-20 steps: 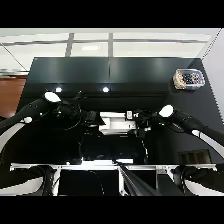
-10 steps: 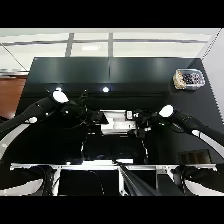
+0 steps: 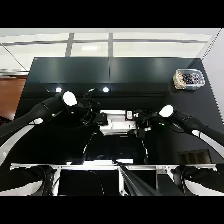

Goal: Fold the box and place the chain.

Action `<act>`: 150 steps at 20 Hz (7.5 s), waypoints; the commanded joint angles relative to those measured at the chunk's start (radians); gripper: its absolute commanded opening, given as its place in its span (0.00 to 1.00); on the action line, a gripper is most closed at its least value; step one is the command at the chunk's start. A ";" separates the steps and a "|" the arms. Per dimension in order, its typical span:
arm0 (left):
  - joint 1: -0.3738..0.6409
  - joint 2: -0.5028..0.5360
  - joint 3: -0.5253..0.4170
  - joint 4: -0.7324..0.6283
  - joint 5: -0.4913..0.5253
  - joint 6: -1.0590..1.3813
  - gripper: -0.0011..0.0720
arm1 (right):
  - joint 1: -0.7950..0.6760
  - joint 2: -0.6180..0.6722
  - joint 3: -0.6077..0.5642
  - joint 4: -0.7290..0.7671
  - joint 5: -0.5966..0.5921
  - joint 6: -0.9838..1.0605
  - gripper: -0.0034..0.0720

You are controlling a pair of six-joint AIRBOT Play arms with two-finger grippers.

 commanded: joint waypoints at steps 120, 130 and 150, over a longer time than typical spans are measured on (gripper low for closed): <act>-0.330 -0.107 0.173 0.626 -0.082 -0.792 0.05 | -0.663 0.275 0.018 -0.179 0.279 1.414 0.07; -0.329 -0.107 0.173 0.626 -0.077 -0.792 0.05 | -0.337 0.064 -0.110 0.101 0.316 1.305 0.07; -0.329 -0.107 0.173 0.627 -0.077 -0.792 0.05 | -0.106 0.064 0.112 0.040 0.336 1.504 0.68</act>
